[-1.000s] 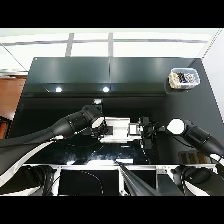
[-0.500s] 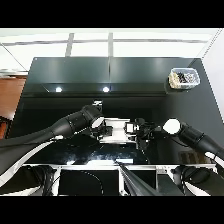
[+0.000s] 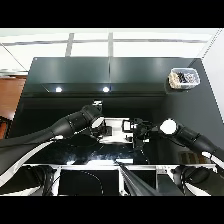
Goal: Fold the box and place the chain.
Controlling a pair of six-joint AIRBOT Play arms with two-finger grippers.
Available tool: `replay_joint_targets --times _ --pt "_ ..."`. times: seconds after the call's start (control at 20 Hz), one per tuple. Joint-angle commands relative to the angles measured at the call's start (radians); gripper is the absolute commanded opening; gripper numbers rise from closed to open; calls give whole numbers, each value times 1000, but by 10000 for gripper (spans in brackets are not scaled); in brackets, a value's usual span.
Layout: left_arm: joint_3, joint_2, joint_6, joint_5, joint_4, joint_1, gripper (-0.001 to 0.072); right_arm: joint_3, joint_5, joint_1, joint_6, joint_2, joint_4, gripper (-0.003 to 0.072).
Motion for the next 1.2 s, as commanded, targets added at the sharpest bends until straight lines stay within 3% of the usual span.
replay_joint_targets --times 0.0,0.05,0.15,0.4,0.45,0.5,0.55,0.6,0.75,0.8,1.0,1.15 --pt "0 0 0 2 -2 0 30 0 -1 2 1 -2 6 358" --pt "0 0 0 2 -2 0 30 0 -1 2 1 -2 6 287" --pt "0 0 0 2 -2 0 30 0 -1 2 1 -2 6 288" --pt "0 0 0 2 -2 0 30 0 0 2 3 -2 6 163" --pt "0 0 0 2 -2 0 30 0 -8 2 16 -2 6 303" --pt "0 0 0 2 -2 0 30 0 -16 1 28 -1 6 332" --pt "0 0 0 2 -2 0 30 0 -19 -1 40 -1 5 157" --pt "0 0 0 2 -2 0 30 0 -20 -1 48 -1 5 121" --pt "0 0 0 2 -2 0 30 1 -18 -3 134 20 -10 116" --pt "0 0 0 2 -1 0 29 1 -5 -19 183 44 -30 43" --pt "0 0 -1 3 -2 0 30 1 132 -215 387 198 -107 42" --pt "0 0 -1 2 -3 0 30 1 270 -478 580 283 -137 42"
